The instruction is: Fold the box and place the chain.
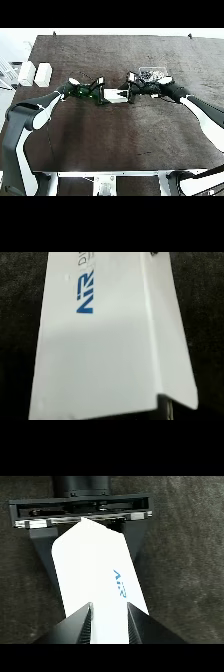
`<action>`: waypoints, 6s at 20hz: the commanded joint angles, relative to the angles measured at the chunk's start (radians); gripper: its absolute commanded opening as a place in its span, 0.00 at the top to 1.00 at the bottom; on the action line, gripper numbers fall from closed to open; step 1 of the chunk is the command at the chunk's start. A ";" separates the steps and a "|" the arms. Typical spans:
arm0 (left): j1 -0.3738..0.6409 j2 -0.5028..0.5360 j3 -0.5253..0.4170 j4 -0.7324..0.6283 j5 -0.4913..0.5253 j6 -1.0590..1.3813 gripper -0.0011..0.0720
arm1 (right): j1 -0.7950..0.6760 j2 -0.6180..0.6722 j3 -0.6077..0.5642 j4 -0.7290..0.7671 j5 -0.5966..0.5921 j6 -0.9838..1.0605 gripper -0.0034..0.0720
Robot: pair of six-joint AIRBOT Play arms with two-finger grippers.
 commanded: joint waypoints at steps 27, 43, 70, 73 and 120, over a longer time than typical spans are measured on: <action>0.000 0.000 0.000 0.000 0.000 0.000 0.40 | -0.003 -0.056 0.026 -0.002 0.110 0.032 0.61; 0.000 0.000 0.000 0.000 0.000 0.000 0.40 | -0.047 -0.097 0.075 0.003 0.295 0.178 0.65; 0.000 0.000 0.000 0.000 0.001 0.000 0.40 | -0.077 -0.192 0.380 -0.053 0.508 0.560 0.94; 0.000 0.000 0.000 0.000 0.007 0.001 0.40 | -0.096 -0.045 0.356 -0.053 0.507 0.573 0.94; 0.553 0.531 -0.459 0.306 0.796 -0.991 0.96 | -0.342 0.549 -0.461 0.045 -0.028 0.557 0.94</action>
